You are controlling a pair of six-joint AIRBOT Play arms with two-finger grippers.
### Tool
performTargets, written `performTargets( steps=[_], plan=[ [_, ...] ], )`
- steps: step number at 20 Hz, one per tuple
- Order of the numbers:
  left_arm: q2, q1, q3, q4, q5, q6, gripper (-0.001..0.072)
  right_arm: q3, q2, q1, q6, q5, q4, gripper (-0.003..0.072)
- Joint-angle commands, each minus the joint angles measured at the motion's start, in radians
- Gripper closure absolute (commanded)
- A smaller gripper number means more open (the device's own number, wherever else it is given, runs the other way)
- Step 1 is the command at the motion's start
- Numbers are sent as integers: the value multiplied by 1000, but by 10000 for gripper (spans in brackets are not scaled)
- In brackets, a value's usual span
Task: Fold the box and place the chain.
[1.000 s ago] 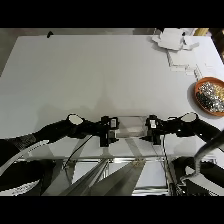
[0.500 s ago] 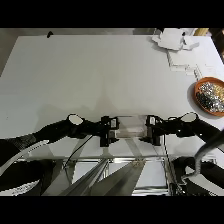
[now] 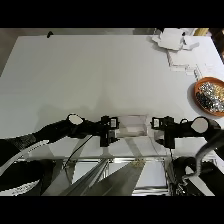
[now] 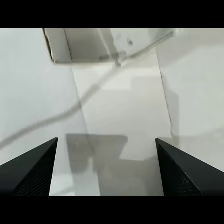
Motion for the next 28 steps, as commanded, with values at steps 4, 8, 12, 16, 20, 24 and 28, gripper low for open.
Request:
performTargets(
  steps=[4,8,12,16,20,24,28],
  plan=[
    [1,0,0,2,-2,0,501,1,319,53,121,58,37,87],
    [1,0,0,2,-2,0,501,1,372,118,-3,57,344,110],
    [1,0,0,2,-2,0,501,1,293,168,-146,-50,597,669],
    [1,0,0,2,-2,0,501,-1,48,181,-236,-284,724,674],
    [1,0,0,2,-2,0,501,-1,-172,181,-320,-454,965,674],
    [1,0,0,2,-2,0,501,-1,-268,180,-302,-466,930,674],
    [1,0,0,2,-2,0,501,-1,-194,180,-293,-410,926,674]
  ],
)
